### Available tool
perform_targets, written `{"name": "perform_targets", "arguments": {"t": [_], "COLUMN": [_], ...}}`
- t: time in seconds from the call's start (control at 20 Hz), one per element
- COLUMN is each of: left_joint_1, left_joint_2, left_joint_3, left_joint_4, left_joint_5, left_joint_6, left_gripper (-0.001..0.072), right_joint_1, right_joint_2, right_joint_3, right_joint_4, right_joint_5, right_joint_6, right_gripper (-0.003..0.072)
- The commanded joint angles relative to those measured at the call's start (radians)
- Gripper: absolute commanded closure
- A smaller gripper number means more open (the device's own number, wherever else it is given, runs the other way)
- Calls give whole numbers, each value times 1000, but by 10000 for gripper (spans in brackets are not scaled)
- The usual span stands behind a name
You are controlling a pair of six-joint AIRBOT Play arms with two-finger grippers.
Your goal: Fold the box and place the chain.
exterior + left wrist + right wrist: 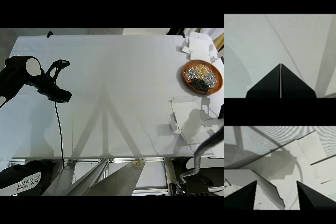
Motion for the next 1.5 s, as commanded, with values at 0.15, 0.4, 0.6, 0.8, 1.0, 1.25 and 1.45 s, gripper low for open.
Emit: {"name": "perform_targets", "arguments": {"t": [0.15,0.4,0.6,0.8,1.0,1.25,1.45], "left_joint_1": [0,0,0,0,0,0,0], "left_joint_2": [-1,-1,-1,-1,-1,-1,-1], "left_joint_3": [0,0,0,0,0,0,0], "left_joint_4": [0,0,0,0,0,0,0], "left_joint_5": [0,0,0,0,0,0,0], "left_joint_6": [0,0,0,0,0,0,0], "left_gripper": [699,699,699,699,699,699,699], "right_joint_1": [-55,-84,-81,-39,26,265,495], "right_joint_2": [-17,-17,-16,39,153,414,573], "right_joint_3": [1,-18,-23,-23,-63,-301,-522], "right_joint_4": [49,139,246,386,692,869,945], "right_joint_5": [45,63,84,94,95,-46,-165], "right_joint_6": [-37,-101,-163,-281,-357,-456,-457], "right_gripper": [232,340,634,670,671,671,671]}}
